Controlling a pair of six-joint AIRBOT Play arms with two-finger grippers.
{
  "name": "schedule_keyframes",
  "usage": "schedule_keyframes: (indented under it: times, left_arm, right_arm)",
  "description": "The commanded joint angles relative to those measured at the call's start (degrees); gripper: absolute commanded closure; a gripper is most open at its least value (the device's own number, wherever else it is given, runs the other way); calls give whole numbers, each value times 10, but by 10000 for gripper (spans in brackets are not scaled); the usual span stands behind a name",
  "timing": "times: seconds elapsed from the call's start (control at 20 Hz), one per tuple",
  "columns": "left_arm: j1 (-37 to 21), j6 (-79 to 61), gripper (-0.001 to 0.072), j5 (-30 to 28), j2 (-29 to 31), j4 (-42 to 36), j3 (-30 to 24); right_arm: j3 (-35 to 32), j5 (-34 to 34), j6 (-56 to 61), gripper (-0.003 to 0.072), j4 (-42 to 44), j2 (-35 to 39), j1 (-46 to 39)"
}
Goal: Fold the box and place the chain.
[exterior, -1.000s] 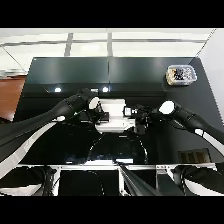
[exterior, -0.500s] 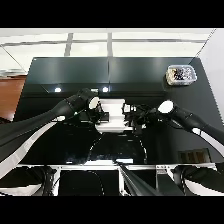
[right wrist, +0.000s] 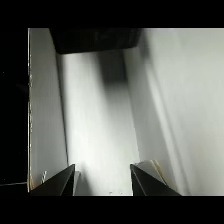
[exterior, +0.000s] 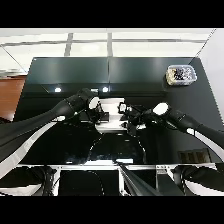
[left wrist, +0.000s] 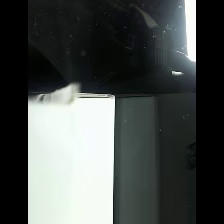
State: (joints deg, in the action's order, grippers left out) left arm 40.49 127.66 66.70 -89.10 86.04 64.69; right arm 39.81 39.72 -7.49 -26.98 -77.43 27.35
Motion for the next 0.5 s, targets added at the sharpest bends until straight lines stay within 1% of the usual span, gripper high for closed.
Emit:
schedule_keyframes:
  times: [0.0,0.05,0.1,0.15,0.2,0.25,0.3,0.35,0.45]
  left_arm:
    - [0,-1,682,0,0,0,0]
    - [0,-1,682,0,0,0,0]
    - [0,-1,682,0,0,0,0]
    - [0,-1,682,0,0,0,0]
    - [0,-1,682,0,0,0,0]
    - [0,-1,682,0,0,0,0]
    - [0,-1,682,0,0,0,0]
    - [0,-1,682,0,0,0,0]
    - [-1,-1,682,0,0,0,0]
  right_arm:
    - [0,-8,3,510,0,-1,1]
    - [0,-10,3,349,2,-1,1]
    - [0,-9,4,282,4,-1,1]
    - [1,-4,17,564,-3,0,1]
    - [1,2,40,669,-17,5,-3]
    - [1,12,92,669,-33,15,-10]
    - [4,23,181,669,-63,33,-24]
    - [11,46,281,669,-110,57,-42]
    - [40,131,486,670,-220,119,-111]
